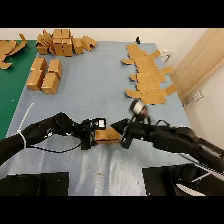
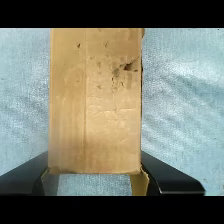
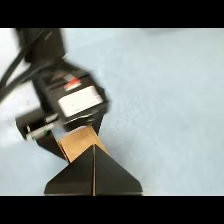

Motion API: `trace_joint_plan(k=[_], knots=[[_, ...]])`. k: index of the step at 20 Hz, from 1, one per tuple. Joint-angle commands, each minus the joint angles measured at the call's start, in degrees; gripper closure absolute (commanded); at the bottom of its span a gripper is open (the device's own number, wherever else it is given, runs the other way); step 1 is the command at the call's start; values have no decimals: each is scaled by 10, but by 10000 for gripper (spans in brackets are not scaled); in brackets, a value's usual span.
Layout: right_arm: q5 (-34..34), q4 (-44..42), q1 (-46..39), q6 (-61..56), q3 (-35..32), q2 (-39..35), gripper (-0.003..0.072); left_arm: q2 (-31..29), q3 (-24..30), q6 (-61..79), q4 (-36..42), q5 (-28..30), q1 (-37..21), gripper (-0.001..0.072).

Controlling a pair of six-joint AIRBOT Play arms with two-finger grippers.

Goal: Fold the box.

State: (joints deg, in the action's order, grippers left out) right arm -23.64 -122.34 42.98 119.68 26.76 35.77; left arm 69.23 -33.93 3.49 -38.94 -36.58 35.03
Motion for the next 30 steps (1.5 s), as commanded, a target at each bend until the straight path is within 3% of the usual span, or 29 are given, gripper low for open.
trace_joint_plan(k=[1,4,7,12,18,30], knots=[[-64,-1,-53,-387,-7,-75,684,0,0,0,0,0,0,196],[-69,-61,-63,-520,-61,-90,684,0,0,0,0,0,0,196],[28,-188,-27,-520,-127,-75,684,0,0,0,0,0,0,196],[113,-191,32,-533,-139,-23,684,0,0,0,0,0,0,196],[116,-186,32,-532,-139,47,684,0,0,0,0,0,0,196],[115,-169,32,-532,-139,75,684,0,0,0,0,0,0,196]])
